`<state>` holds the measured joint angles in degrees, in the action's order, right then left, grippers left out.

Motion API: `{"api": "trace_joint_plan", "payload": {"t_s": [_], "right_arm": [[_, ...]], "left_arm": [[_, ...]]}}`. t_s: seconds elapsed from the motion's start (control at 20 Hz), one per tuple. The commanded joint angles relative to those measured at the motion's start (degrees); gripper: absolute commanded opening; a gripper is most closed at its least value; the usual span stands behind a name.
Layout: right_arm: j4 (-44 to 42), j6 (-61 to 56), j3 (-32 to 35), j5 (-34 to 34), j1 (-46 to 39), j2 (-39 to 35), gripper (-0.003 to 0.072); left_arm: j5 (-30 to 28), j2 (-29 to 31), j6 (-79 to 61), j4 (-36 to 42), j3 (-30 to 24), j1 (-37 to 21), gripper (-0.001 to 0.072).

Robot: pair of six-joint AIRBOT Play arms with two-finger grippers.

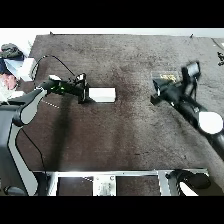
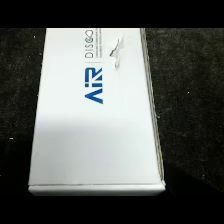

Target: Fold the box and place the chain.

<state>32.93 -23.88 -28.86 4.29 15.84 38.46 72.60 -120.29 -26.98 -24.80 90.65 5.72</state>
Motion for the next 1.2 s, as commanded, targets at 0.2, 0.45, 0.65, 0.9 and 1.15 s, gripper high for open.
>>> {"api": "trace_joint_plan", "payload": {"t_s": [0.2,0.45,0.65,0.9,1.15], "right_arm": [[0.1,-0.4,17.7,-10.8,0.0,-13.0,0.0017],[-4.0,-0.6,18.7,-10.8,0.0,-17.7,0.0017],[-4.5,-2.1,25.3,-20.8,0.0,-25.0,0.0017],[-4.4,-2.9,26.7,-28.3,0.0,-27.3,0.0017],[-4.4,-2.9,26.7,-28.3,0.0,-27.3,0.0017]], "left_arm": [[0.0,0.0,0.0,0.0,0.0,0.0,0.0461],[0.1,0.0,0.0,0.0,0.0,0.0,0.0462],[0.0,0.0,0.0,0.0,0.0,0.0,0.0462],[1.2,0.0,2.1,0.0,0.0,0.0,0.0457],[1.9,0.9,4.7,2.3,0.1,0.0,0.0011]]}}
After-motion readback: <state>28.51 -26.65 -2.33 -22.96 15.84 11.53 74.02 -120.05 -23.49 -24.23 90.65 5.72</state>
